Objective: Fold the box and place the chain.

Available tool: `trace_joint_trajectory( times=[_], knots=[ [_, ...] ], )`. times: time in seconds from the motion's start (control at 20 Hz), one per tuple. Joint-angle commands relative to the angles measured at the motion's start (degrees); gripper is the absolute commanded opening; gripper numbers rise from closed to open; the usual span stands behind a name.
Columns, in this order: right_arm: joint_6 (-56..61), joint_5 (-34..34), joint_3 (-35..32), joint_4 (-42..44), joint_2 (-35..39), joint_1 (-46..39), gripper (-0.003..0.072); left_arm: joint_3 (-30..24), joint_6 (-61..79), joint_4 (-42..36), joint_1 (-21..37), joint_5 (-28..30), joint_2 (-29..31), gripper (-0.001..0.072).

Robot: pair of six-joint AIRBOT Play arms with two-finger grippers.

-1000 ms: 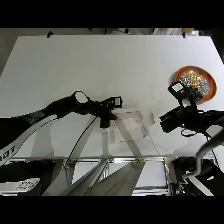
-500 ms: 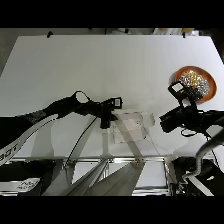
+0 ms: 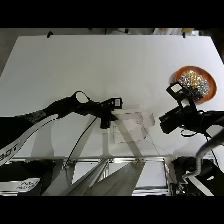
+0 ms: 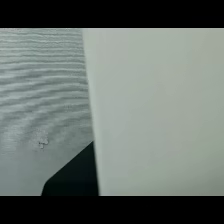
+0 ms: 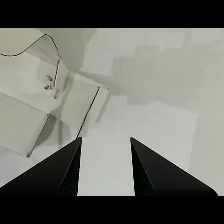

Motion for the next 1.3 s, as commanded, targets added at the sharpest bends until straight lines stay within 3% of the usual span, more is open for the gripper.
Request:
trace_joint_trajectory(
  times=[0.0,0.4,1.05,1.25],
  knots=[
    [-0.4,-0.7,0.0,0.3,0.0,0.0,0.0334,0.0,-0.1,0.0,-0.1,-1.3,0.0,0.0009],
    [-5.2,-1.0,0.0,8.8,0.0,0.0,0.0334,0.0,0.0,0.0,-0.1,-1.4,0.0,0.0009],
    [-10.7,-0.4,0.0,9.0,0.0,0.0,0.0334,0.0,-1.2,0.5,-0.1,-1.3,0.0,0.0003],
    [-10.7,1.5,0.0,9.0,0.0,0.0,0.0334,0.0,-1.0,0.4,-0.1,2.1,0.0,0.0009]
  ],
)
